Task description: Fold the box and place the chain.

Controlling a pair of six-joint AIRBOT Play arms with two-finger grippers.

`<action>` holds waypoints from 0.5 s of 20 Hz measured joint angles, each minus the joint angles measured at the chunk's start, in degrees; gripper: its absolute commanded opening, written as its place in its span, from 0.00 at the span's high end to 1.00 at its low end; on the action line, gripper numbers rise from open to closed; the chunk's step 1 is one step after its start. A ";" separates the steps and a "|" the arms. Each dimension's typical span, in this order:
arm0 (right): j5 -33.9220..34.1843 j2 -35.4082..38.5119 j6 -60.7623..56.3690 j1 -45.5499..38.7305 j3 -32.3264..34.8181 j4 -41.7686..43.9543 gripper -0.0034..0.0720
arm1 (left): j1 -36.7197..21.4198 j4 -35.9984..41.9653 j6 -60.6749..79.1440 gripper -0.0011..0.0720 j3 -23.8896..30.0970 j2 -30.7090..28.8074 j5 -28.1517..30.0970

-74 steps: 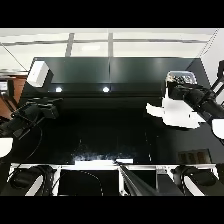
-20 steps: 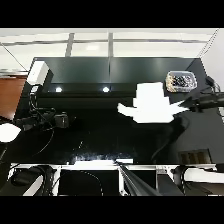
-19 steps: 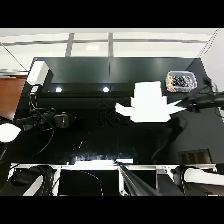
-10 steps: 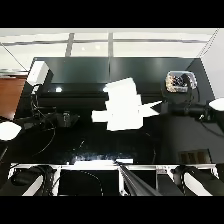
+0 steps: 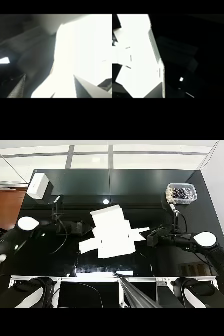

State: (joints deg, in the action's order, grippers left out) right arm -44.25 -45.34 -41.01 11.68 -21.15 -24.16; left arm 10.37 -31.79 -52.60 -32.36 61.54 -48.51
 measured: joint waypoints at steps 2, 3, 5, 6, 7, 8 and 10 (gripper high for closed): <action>0.39 0.22 -0.70 1.09 0.26 0.04 0.93 | 0.09 2.78 5.51 0.02 -3.87 6.82 -4.46; 0.68 0.28 -1.03 1.42 0.37 0.07 0.93 | 0.20 3.96 8.09 0.02 -5.53 9.79 -6.69; 0.83 0.37 -1.46 1.88 0.46 0.11 0.93 | 0.35 5.49 13.29 0.03 -8.24 15.43 -11.63; 0.85 0.39 -1.57 2.01 0.50 0.09 0.93 | 0.39 6.93 15.87 0.03 -9.31 17.86 -14.16; 0.85 0.39 -1.88 2.10 0.50 0.07 0.93 | 0.42 7.69 18.32 0.06 -10.03 19.78 -16.35; 0.90 0.39 -1.90 2.16 0.52 0.09 0.93 | 0.46 8.07 20.79 0.07 -10.60 21.51 -18.32; 0.94 0.42 -2.10 2.23 0.57 0.07 0.93 | 0.46 8.98 25.00 0.09 -11.34 23.80 -20.55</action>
